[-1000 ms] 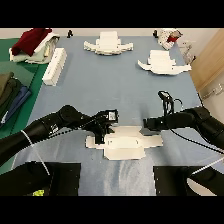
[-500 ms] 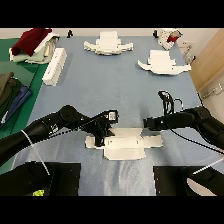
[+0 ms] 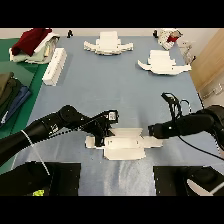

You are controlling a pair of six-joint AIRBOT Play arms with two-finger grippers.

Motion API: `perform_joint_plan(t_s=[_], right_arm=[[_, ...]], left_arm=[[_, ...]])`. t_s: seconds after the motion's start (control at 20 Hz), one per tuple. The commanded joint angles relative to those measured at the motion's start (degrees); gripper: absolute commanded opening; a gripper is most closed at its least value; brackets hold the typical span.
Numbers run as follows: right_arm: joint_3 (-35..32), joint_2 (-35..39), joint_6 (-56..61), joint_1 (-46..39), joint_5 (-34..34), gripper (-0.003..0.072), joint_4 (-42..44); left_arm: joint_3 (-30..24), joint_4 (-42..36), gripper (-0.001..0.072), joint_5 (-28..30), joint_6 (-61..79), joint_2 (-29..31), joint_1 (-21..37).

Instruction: Fold the box.

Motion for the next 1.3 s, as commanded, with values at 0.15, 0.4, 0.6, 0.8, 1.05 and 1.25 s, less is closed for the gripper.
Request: perform_joint_plan(t_s=[0.15,0.4,0.6,0.8,1.05,1.25], right_arm=[[-5.7,9.2,2.8,28.9,-4.5,0.0001,-2.2],[-8.0,6.5,2.8,51.2,1.1,0.0636,-28.0],[-8.0,-0.2,2.2,52.4,7.8,0.0667,-32.8],[-7.6,-7.6,-0.3,52.4,14.3,0.0665,-32.2],[-7.3,-11.3,0.9,52.4,14.8,0.0662,-35.1],[-7.2,-11.3,7.3,52.4,14.4,0.0652,-41.5]], left_arm=[[0.0,0.0,0.0012,0.0,0.0,0.0,0.0],[0.0,0.0,0.0012,0.1,0.0,0.0,0.0],[0.0,0.0,0.0011,-0.2,0.0,0.0,0.0],[0.0,0.0,0.0012,0.4,0.0,0.0,0.0],[0.0,0.0,0.0012,0.4,0.0,0.0,0.0],[0.0,0.0,0.0012,0.4,0.0,0.0,0.0]])
